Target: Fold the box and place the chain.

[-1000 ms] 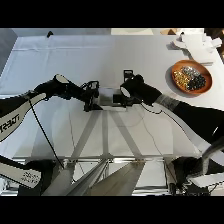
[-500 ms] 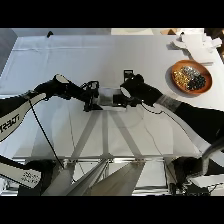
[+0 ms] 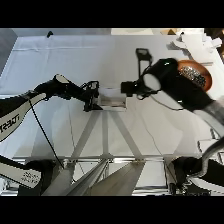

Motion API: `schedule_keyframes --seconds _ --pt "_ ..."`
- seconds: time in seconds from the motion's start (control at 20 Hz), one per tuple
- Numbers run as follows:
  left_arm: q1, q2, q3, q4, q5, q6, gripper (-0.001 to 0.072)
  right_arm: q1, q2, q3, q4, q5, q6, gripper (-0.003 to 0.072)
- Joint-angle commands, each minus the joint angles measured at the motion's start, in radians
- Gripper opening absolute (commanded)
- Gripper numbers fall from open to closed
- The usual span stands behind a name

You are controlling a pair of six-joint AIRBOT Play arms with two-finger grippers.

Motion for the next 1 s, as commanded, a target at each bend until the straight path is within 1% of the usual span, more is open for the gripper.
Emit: schedule_keyframes --seconds 0.0,0.15,0.25,0.4,0.45,0.5,0.55,0.6,0.8,0.95 --pt "0.0 0.0 -0.001 0.0 0.0 0.0 0.0211 -0.082 0.091 0.0 -0.057 0.039 -0.103 0.0393" --pt "0.0 0.0 -0.001 0.0 0.0 0.0 0.0211 -0.18 0.093 0.0 -0.121 0.034 -0.204 0.0393" --pt "0.0 0.0 -0.001 0.0 0.0 0.0 0.0211 -0.261 0.091 0.0 -0.144 -0.019 -0.272 0.0393" --pt "0.0 0.0 -0.001 0.0 0.0 0.0 0.0211 -0.414 0.073 0.0 -0.15 -0.079 -0.319 0.0395" --pt "0.0 0.0 0.0 0.0 0.0 0.0 0.0211 -0.462 0.056 0.0 -0.15 -0.083 -0.32 0.0404" --pt "0.0 0.0 -0.001 0.0 0.0 0.0 0.0211 -0.509 0.034 0.0 -0.148 -0.083 -0.32 0.0442" --pt "0.0 0.0 -0.001 0.0 0.0 0.0 0.0211 -0.555 0.005 0.0 -0.142 -0.084 -0.32 0.0517" --pt "0.0 0.0 -0.001 0.0 0.0 0.0 0.0211 -0.595 -0.021 0.0 -0.136 -0.093 -0.32 0.0545" --pt "0.0 0.0 -0.001 0.0 0.0 0.0 0.0211 -0.726 -0.124 0.0 -0.068 -0.214 -0.32 0.0543" --pt "0.0 0.0 -0.001 0.0 0.0 0.0 0.0211 -0.778 -0.217 0.008 -0.053 -0.303 -0.32 0.0544"
